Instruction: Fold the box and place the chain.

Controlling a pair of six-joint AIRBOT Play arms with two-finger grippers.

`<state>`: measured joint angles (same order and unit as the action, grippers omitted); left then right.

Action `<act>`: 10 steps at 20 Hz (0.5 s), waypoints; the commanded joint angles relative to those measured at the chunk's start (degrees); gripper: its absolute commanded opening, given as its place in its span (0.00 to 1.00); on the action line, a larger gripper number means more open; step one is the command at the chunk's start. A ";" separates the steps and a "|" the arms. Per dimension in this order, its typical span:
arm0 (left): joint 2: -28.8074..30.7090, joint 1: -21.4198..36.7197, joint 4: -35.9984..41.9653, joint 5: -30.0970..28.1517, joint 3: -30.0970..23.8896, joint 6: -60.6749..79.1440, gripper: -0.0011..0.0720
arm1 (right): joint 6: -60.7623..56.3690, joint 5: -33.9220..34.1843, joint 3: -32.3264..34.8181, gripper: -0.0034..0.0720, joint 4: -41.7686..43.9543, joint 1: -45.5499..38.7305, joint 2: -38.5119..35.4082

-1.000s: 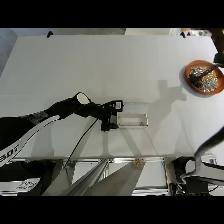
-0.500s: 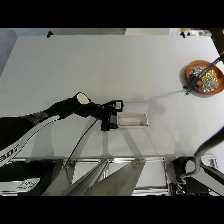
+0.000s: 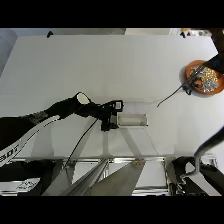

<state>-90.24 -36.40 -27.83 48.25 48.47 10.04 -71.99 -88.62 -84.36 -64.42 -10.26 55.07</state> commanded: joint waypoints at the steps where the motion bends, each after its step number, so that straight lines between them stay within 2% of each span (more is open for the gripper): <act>1: 0.04 0.00 -0.02 0.00 0.00 0.02 0.31 | -1.14 -2.12 0.00 0.06 0.42 6.60 -2.43; 10: 0.04 -0.02 -0.02 0.00 0.00 0.02 0.31 | -7.74 -2.16 0.00 0.06 0.52 22.49 -5.53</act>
<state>-90.24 -36.40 -27.83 48.27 48.47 10.07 -77.28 -90.67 -84.38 -64.01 7.64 50.19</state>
